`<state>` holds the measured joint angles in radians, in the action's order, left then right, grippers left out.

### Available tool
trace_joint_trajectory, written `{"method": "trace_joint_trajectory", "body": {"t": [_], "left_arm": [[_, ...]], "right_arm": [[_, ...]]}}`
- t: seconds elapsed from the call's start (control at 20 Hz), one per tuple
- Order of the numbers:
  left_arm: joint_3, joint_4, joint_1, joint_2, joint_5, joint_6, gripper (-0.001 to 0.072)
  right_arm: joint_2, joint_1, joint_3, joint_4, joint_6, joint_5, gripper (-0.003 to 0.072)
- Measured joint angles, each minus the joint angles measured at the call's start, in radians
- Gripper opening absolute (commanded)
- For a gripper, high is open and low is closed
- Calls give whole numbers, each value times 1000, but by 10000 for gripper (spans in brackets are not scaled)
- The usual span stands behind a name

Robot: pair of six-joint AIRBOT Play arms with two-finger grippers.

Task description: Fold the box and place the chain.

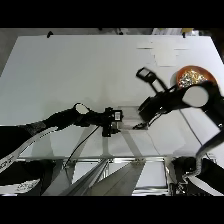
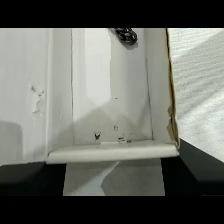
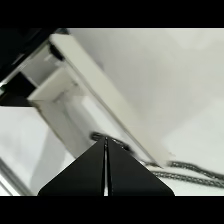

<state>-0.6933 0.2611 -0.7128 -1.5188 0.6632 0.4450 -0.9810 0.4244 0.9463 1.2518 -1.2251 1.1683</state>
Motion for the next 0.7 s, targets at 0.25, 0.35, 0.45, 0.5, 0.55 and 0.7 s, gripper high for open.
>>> {"method": "trace_joint_trajectory", "body": {"t": [0.25, 0.35, 0.45, 0.5, 0.55, 0.7], "left_arm": [[0, 0, 0, 0, 0, 0, 275], [0, 0, 0, 0, 0, 0, 275], [0, 0, 0, 0, 0, 0, 275], [0, 0, 0, 0, 0, 0, 275], [0, 0, 0, 0, 0, 0, 275], [0, 0, 0, 0, 0, 0, 275]], "right_arm": [[-6, -204, 48, 71, -74, 72, 16], [-21, -261, 29, 79, -101, 51, 258], [-49, -292, -1, 88, -111, 23, 392], [-69, -301, -18, 89, -116, 10, 370], [-90, -308, -33, 94, -119, 1, 302], [-156, -317, -73, 100, -129, -20, 210]]}}
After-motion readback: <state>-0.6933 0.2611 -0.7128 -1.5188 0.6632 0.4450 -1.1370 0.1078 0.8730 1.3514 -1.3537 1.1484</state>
